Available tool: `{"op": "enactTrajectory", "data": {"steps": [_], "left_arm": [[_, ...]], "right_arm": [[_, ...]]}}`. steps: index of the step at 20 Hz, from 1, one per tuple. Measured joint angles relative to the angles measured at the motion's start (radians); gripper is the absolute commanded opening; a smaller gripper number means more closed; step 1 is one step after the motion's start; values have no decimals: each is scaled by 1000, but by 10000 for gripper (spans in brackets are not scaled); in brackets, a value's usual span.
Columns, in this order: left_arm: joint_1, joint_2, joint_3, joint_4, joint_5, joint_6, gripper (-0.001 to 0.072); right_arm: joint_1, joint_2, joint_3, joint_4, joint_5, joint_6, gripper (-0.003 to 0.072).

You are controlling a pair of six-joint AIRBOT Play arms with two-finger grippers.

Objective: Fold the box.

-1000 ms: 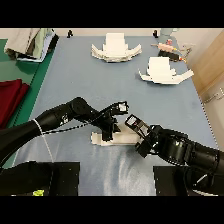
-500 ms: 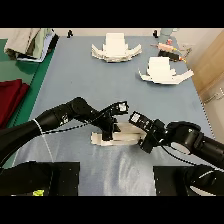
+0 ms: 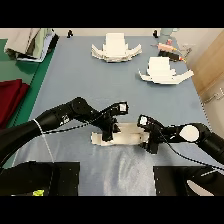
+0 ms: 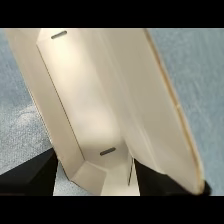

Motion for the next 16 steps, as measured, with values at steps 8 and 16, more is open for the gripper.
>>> {"op": "enactTrajectory", "data": {"steps": [8, 16], "left_arm": [[0, 0, 0, 0, 1, 0, 15], [0, 0, 0, 0, 2, 0, 15]], "right_arm": [[-85, -4, -16, 85, 0, -221, 697], [-98, -22, -16, 98, 6, -269, 693]]}}
